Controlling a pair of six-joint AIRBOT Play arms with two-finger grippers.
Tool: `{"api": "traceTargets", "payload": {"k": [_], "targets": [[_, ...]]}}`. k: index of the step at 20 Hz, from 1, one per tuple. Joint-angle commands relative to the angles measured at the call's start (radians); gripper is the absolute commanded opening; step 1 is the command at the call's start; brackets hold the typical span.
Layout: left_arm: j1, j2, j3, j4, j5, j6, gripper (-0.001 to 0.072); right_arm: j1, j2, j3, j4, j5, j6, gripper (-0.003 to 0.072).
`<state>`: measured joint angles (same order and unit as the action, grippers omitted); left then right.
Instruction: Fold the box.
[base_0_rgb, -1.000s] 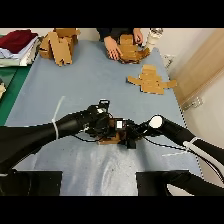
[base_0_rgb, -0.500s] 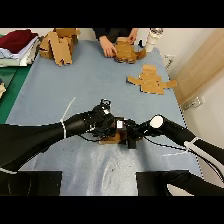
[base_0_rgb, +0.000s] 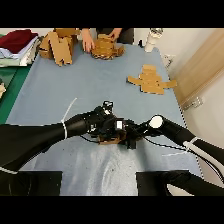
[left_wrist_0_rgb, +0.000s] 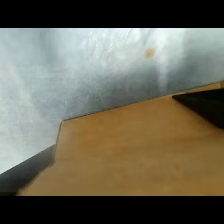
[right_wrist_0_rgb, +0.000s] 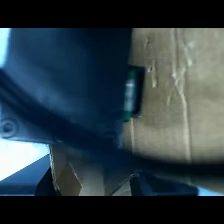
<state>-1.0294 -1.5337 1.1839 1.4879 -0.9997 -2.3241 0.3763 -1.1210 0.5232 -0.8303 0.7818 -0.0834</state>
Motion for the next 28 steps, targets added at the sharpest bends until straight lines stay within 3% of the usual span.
{"api": "traceTargets", "payload": {"k": [1,12,22,23,24,28], "targets": [[0.001,0.015,0.001,0.013,-0.030,-0.023,0.0542,0.000,0.000,0.001,-0.003,0.000,0.006,0.0507],[0.023,0.061,0.001,0.034,-0.108,-0.021,0.0541,0.000,0.000,0.001,-0.003,-0.001,0.006,0.0507],[0.042,0.172,0.001,0.102,-0.195,-0.009,0.0540,0.000,0.000,0.001,-0.003,-0.001,0.006,0.0507],[0.043,0.184,0.001,0.102,-0.196,-0.002,0.0503,0.000,0.000,0.001,-0.003,-0.001,0.006,0.0507],[0.042,0.196,0.001,0.102,-0.199,0.016,0.0417,0.000,0.000,0.001,-0.003,-0.001,0.006,0.0507],[0.061,0.215,-0.006,0.114,-0.357,0.114,0.0411,0.000,0.000,0.001,-0.003,-0.001,0.006,0.0507]]}}
